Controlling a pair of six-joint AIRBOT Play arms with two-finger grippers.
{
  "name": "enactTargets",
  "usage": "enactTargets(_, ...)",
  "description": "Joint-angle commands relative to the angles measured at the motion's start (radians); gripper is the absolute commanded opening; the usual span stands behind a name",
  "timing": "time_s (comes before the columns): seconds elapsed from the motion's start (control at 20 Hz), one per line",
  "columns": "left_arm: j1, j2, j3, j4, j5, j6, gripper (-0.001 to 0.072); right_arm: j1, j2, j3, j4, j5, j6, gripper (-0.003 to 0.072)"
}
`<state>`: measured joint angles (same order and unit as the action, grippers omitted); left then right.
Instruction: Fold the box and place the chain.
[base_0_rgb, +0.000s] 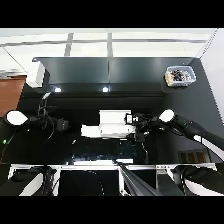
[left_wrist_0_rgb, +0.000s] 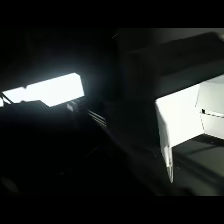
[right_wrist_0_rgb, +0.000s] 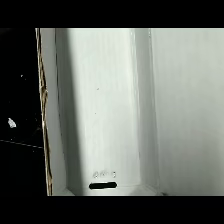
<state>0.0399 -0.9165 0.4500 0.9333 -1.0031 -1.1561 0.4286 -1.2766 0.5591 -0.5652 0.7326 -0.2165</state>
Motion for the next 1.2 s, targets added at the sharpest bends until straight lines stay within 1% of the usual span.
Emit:
enactTargets(0.0,0.182,-0.077,-0.122,-0.34,-0.117,0.05,0.0021,0.0,0.0,0.0,0.0,0.0,0.0,0.0169)
enactTargets(0.05,0.187,-0.11,-0.145,-0.397,-0.116,0.093,0.002,0.0,0.0,0.0,0.0,0.001,0.0,0.017)
enactTargets(0.2,0.129,-0.22,-0.146,-0.409,-0.089,0.115,0.0019,0.0,0.0,0.0,0.0,0.001,0.0,0.0169)
enactTargets(0.3,0.054,-0.265,-0.135,-0.426,-0.037,0.121,0.0019,0.0,0.0,0.0,0.0,0.0,0.0,0.017)
enactTargets(0.45,-0.086,-0.303,-0.092,-0.427,0.042,0.119,0.0019,0.0,0.0,0.0,0.0,0.001,0.0,0.0169)
enactTargets(0.55,-0.161,-0.327,-0.07,-0.467,0.085,0.109,0.0019,0.0,0.0,0.0,0.0,0.001,0.0,0.0169)
enactTargets(0.65,-0.195,-0.352,-0.043,-0.518,0.056,0.152,0.002,0.0,0.0,0.0,0.0,0.0,0.0,0.0169)
enactTargets(0.7,-0.195,-0.354,-0.03,-0.552,0.021,0.24,0.0019,0.0,0.0,0.0,0.0,0.0,0.0,0.0169)
enactTargets(0.75,-0.19,-0.354,-0.017,-0.568,-0.01,0.277,0.002,0.0,0.0,0.0,0.0,0.0,0.0,0.0169)
enactTargets(0.95,-0.183,-0.354,0.035,-0.571,-0.112,0.325,0.0027,0.0,0.0,0.0,0.0,0.001,0.0,0.017)
enactTargets(1.0,-0.185,-0.354,0.041,-0.572,-0.127,0.339,0.0134,0.0,0.0,0.0,0.0,0.001,0.0,0.0169)
enactTargets(1.05,-0.185,-0.354,0.043,-0.572,-0.135,0.344,0.0383,0.0,0.0,0.0,0.0,0.0,0.0,0.0169)
enactTargets(1.1,-0.186,-0.354,0.044,-0.572,-0.134,0.344,0.0598,0.0,0.0,0.0,0.0,0.001,0.0,0.017)
enactTargets(1.15,-0.186,-0.354,0.045,-0.572,-0.132,0.343,0.0633,0.0,0.0,0.0,0.0,0.001,0.0,0.0169)
